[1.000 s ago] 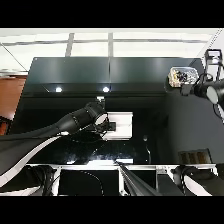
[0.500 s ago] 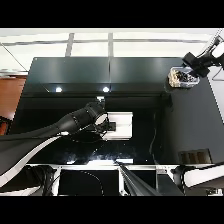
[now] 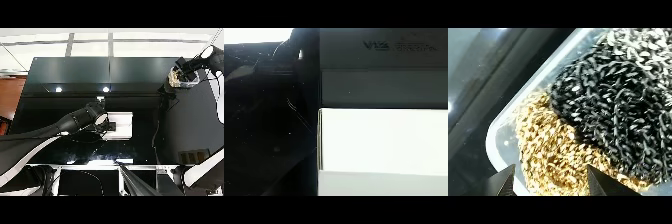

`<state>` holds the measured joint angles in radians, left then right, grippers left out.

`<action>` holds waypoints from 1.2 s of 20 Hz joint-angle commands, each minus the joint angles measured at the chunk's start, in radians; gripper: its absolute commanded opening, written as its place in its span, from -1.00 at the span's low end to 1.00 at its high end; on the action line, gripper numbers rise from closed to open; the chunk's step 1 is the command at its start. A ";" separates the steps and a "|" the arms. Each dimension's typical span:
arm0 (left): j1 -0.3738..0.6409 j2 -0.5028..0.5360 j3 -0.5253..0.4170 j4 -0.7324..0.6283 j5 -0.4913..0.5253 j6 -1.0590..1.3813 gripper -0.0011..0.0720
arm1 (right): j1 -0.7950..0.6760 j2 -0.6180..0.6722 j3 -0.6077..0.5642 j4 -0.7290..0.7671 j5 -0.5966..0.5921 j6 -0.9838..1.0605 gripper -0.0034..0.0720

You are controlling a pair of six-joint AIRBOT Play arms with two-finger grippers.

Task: Fold the box and place the chain.

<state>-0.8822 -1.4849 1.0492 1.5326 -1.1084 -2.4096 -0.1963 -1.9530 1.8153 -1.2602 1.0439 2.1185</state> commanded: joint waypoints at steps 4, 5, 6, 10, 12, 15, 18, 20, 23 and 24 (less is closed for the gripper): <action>0.000 -0.001 0.000 0.000 0.000 0.000 -0.90 | 0.002 -0.035 0.006 -0.019 0.022 -0.003 0.35; 0.000 -0.001 0.000 0.000 0.000 0.000 -0.90 | 0.005 -0.039 0.006 -0.019 0.026 -0.006 0.35; 0.000 -0.001 0.000 0.000 0.000 0.000 -0.90 | 0.006 -0.040 0.006 -0.016 0.027 -0.010 0.31; 0.000 -0.001 0.000 0.001 0.000 0.000 -0.90 | -0.011 -0.014 0.047 -0.003 0.066 -0.144 -0.80; 0.000 -0.001 0.000 0.001 0.002 0.000 -0.90 | -0.026 0.025 0.067 0.006 0.102 -0.216 -0.81; 0.000 -0.001 0.000 0.001 0.001 0.000 -0.90 | -0.051 0.127 0.068 0.103 0.116 -0.375 -0.81; 0.000 -0.001 0.000 0.000 0.002 0.000 -0.90 | -0.069 0.267 0.068 0.183 0.171 -0.518 -0.81; 0.000 -0.001 0.000 0.000 0.001 0.000 -0.90 | -0.068 0.371 0.068 0.187 0.218 -0.592 -0.81; 0.000 -0.001 0.000 0.000 0.000 0.000 -0.90 | -0.072 0.523 0.068 0.219 0.230 -0.619 -0.81; 0.000 -0.001 0.000 0.000 0.000 0.000 -0.90 | -0.072 0.564 0.068 0.240 0.244 -0.629 -0.81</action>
